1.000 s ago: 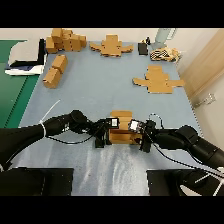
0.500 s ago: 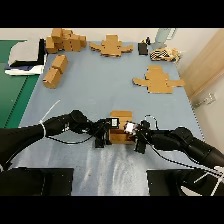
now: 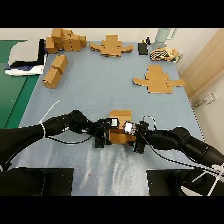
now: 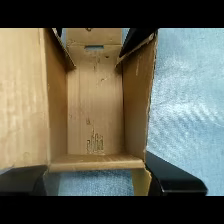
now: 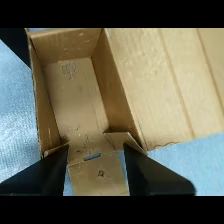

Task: Fold the box.

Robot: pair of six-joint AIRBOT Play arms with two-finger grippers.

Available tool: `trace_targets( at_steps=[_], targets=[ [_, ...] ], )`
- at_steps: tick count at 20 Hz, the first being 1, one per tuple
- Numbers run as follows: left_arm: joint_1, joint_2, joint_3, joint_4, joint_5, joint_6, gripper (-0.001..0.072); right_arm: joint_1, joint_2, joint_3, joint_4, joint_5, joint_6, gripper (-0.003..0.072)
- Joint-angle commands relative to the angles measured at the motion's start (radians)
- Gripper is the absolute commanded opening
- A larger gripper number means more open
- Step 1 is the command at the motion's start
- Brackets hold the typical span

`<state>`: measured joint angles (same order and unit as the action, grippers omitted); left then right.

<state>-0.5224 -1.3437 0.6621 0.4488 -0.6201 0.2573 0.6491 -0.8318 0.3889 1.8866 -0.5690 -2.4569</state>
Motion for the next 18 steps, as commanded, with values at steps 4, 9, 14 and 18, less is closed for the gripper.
trace_targets(
  at_steps=[4,9,14,18],
  targets=[
    [0.000,-0.001,0.000,0.000,0.000,0.000,0.0524,-0.003,0.092,0.105,-0.438,-0.368,0.554,0.0180],
    [0.000,0.000,0.000,0.000,0.000,0.000,0.0523,-0.138,0.189,0.126,-0.842,-0.634,1.152,0.0018],
    [0.000,0.000,0.000,0.000,0.000,0.000,0.0524,-0.446,0.075,0.059,-0.257,-0.479,1.067,0.0004],
    [0.000,-0.001,0.000,0.000,0.000,0.000,0.0524,-0.463,-0.007,0.055,-0.077,-0.397,0.969,0.0004]
  ],
)
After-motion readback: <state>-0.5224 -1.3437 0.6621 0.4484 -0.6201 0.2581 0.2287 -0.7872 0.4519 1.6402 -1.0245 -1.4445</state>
